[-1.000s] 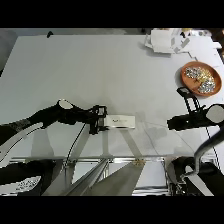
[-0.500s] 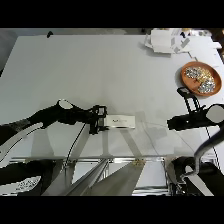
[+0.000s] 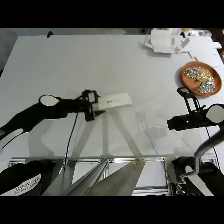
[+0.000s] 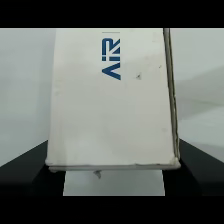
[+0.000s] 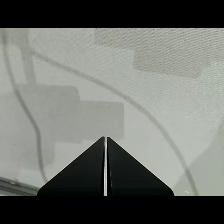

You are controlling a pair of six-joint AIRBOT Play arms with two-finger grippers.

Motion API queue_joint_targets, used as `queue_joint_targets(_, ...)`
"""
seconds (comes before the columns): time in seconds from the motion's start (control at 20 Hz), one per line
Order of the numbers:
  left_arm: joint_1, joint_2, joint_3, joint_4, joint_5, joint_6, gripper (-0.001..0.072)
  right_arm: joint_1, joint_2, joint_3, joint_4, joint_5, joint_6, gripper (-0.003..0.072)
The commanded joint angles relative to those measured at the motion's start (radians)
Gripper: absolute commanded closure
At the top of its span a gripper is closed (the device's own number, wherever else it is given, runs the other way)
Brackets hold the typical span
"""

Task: Fold the box and place the chain.

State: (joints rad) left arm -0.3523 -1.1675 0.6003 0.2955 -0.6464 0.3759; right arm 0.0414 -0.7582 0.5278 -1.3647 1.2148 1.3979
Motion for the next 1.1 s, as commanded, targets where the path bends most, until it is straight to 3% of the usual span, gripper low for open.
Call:
queue_joint_targets(0.0,0.174,0.120,0.000,0.021,0.044,-0.219,0.0707,-0.001,0.001,-0.001,0.000,0.000,0.000,0.0668)
queue_joint_targets(0.25,0.474,0.166,0.000,0.166,0.037,-0.499,0.0707,-0.001,0.001,-0.001,0.000,0.000,0.000,0.0668)
queue_joint_targets(0.4,0.585,0.165,-0.010,0.289,0.053,-0.672,0.0707,-0.001,0.001,-0.001,0.000,0.001,0.000,0.0668)
queue_joint_targets(0.65,0.651,0.148,-0.052,0.541,0.071,-0.975,0.0707,-0.001,0.001,-0.001,0.000,0.001,0.000,0.0668)
queue_joint_targets(0.8,0.651,0.126,-0.097,0.619,0.048,-1.063,0.0699,-0.001,0.001,-0.001,0.000,0.000,0.000,0.0668)
queue_joint_targets(0.85,0.651,0.122,-0.112,0.619,0.040,-1.062,0.0667,-0.001,0.001,-0.001,0.000,0.000,0.000,0.0668)
queue_joint_targets(0.9,0.651,0.122,-0.124,0.619,0.033,-1.062,0.0558,-0.001,0.001,-0.001,0.000,0.000,0.000,0.0668)
queue_joint_targets(0.95,0.651,0.122,-0.127,0.619,0.021,-1.062,0.0493,-0.001,0.001,-0.001,0.000,0.000,0.000,0.0668)
queue_joint_targets(1.05,0.651,0.122,-0.127,0.619,-0.006,-1.062,0.0459,-0.001,0.001,-0.001,0.000,0.000,0.000,0.0668)
